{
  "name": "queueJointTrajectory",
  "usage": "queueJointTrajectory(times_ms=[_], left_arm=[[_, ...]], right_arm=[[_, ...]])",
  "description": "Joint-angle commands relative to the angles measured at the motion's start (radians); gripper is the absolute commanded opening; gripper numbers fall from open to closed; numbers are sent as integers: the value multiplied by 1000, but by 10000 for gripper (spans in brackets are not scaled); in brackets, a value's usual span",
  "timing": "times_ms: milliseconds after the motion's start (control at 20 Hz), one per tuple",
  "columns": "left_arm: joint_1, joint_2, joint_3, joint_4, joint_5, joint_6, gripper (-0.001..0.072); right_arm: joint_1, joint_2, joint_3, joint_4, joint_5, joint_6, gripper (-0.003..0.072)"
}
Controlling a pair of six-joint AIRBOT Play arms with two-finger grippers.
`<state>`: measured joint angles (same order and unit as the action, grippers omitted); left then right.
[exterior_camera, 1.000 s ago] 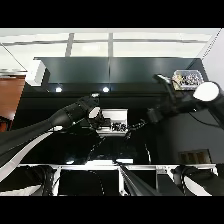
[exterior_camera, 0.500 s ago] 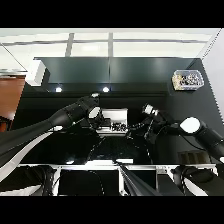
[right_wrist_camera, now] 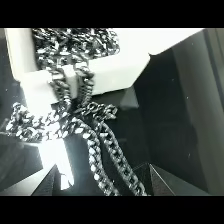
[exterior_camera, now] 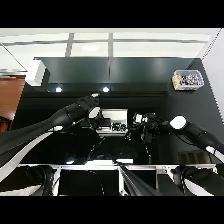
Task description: Fold the box and place the chain.
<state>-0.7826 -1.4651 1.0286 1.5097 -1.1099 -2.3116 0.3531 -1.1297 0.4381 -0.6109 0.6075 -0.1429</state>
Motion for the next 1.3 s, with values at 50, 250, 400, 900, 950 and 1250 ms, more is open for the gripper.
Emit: queueJointTrajectory(times_ms=[50,250,400,900,950,1250], left_arm=[[0,0,1,0,0,0,31],[0,0,1,0,0,0,31],[0,0,1,0,0,0,31],[0,0,1,0,0,0,31],[0,0,1,0,0,0,31],[0,0,1,0,1,0,31]], right_arm=[[2,-28,4,12,-26,-10,575],[2,-28,4,12,-20,27,142],[2,-22,4,11,-17,62,19],[-42,254,87,-100,132,579,18],[-61,274,114,-106,185,620,18],[-103,293,274,174,466,859,18]])
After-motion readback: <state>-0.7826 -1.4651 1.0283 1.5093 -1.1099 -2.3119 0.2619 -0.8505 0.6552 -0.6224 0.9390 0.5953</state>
